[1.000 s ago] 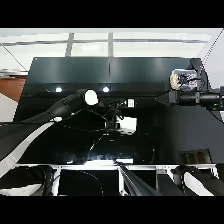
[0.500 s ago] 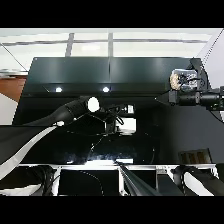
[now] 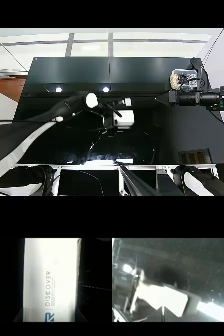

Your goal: Fold the box and place the chain.

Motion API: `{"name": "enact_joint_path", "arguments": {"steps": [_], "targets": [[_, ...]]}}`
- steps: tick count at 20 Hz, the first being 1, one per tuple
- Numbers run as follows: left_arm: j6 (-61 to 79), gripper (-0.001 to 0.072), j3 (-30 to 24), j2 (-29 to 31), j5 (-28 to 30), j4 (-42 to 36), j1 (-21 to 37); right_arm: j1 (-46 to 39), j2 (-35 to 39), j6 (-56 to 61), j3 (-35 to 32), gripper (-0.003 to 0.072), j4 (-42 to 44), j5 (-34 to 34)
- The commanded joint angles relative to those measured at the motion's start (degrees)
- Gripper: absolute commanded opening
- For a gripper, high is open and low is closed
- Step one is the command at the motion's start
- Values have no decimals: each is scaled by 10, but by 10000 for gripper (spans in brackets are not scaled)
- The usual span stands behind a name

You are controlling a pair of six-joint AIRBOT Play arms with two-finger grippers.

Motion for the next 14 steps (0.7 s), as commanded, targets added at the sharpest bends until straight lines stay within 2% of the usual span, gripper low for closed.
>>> {"name": "enact_joint_path", "arguments": {"steps": [1, 3, 5, 9, 12, 14], "targets": [[-94, 322, 36, 0, -12, 52, 87, 0, 0, 0, 0, 27, 2, -2], [-203, 333, 63, -2, 8, 84, 175, 0, 0, 2, 0, 27, 4, -2], [-315, 332, 113, -22, 14, 131, 269, 0, 0, 3, 0, 27, 6, 7], [-390, 340, 256, -110, -56, 171, 433, 0, 0, 6, 0, 27, 7, 6], [-445, 340, 363, -183, -93, 181, 518, 0, 0, 23, 0, 28, 6, 6], [-456, 340, 409, -226, -116, 190, 542, 0, 0, 42, 0, 28, 6, 7]]}}
